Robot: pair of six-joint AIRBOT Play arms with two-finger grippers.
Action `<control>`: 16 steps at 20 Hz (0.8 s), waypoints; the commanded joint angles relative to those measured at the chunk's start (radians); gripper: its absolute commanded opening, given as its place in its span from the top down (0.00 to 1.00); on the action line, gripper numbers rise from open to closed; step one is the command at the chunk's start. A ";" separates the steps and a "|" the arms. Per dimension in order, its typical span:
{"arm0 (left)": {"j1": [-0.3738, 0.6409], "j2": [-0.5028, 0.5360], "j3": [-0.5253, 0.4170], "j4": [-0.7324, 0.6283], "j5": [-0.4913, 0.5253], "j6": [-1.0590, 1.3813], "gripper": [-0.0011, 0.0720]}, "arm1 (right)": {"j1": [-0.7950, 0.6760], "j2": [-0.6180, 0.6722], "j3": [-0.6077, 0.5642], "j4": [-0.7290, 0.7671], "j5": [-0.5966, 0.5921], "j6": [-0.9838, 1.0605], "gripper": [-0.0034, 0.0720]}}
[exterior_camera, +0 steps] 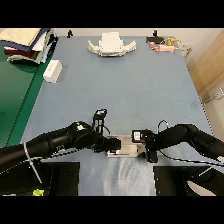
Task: Fold the box.
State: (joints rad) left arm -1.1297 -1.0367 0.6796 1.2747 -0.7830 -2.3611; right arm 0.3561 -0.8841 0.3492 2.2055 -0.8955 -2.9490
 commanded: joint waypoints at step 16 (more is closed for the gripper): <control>-0.139 -0.236 0.209 0.301 -0.246 -0.440 0.46 | 0.000 0.000 0.001 0.001 0.001 0.000 0.32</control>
State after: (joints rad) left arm -1.2610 -1.2602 0.8783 1.5677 -1.0241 -2.7895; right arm 0.3561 -0.8841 0.3492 2.2070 -0.8948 -2.9494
